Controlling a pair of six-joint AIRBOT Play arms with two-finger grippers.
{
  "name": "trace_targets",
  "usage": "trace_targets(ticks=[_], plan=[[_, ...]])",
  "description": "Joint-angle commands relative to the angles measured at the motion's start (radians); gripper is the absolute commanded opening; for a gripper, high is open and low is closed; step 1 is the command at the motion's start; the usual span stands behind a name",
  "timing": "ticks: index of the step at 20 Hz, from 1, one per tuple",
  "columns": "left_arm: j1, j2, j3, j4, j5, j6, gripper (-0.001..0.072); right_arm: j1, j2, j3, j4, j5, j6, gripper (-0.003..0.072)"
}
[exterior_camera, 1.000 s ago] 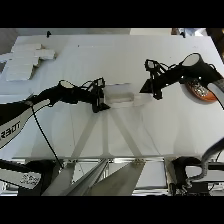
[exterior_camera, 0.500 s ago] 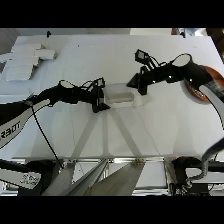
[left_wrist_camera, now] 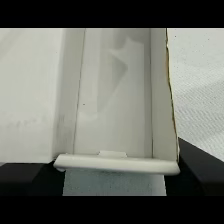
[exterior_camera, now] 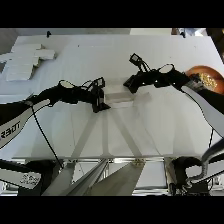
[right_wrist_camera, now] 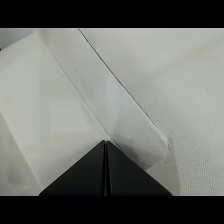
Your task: Fold the box and place the chain.
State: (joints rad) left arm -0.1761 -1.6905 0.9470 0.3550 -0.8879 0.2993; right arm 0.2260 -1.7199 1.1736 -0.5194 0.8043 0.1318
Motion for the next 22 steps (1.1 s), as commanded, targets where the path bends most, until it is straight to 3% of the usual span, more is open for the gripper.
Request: trace_targets(ticks=[1, 6, 12, 13, 15, 22], plan=[[0.0, 0.0, 0.001, 0.003, 0.001, 0.003, 0.0479, 0.001, -0.001, 0.001, 0.002, -0.003, 0.007, 0.0014], [0.0, 0.0, 0.001, 0.003, 0.001, 0.003, 0.0479, -0.014, 0.15, 0.001, -0.012, 0.01, -0.001, 0.0014], [0.0, 0.0, 0.001, 0.001, 0.001, 0.003, 0.0479, -0.138, 0.241, 0.001, -0.171, 0.298, -0.002, 0.0019], [0.0, 0.0, 0.001, 0.001, 0.001, 0.003, 0.0479, -0.157, 0.241, 0.001, -0.206, 0.325, -0.008, 0.0098], [0.0, 0.0, 0.001, 0.001, 0.001, 0.003, 0.0479, -0.168, 0.239, 0.0, -0.304, 0.325, -0.031, 0.0397], [0.0, 0.0, 0.001, 0.001, 0.001, 0.003, 0.0479, -0.124, 0.146, 0.0, -0.345, 0.335, -0.368, 0.0416]])
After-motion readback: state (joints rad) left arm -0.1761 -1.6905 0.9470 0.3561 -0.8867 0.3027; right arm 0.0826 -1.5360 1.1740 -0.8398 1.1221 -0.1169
